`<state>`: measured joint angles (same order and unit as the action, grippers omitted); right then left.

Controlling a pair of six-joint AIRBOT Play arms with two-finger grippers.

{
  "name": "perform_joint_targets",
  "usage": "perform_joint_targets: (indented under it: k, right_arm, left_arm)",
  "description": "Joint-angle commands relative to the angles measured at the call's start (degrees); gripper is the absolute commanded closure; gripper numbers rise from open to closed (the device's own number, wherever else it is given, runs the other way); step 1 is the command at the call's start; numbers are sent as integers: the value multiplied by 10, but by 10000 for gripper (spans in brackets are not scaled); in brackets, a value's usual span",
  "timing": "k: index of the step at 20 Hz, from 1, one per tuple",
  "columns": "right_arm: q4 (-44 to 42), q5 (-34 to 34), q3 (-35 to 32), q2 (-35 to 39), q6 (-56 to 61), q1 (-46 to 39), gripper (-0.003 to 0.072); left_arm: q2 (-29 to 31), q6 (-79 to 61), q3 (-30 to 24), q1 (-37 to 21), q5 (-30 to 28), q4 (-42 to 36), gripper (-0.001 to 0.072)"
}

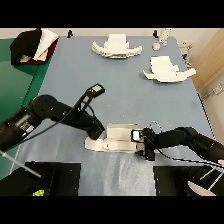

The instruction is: Fold the box.

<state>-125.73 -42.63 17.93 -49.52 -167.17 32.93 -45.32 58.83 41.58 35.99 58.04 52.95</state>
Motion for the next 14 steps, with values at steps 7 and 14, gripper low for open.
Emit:
perform_joint_targets:
  k: [7,14]
  right_arm:
    - [0,1,0,0,0,0,176]
    - [0,1,0,0,0,0,177]
  left_arm:
    - [88,-110,-95,114,-34,146,666]
    - [63,-328,-170,30,-119,42,7]
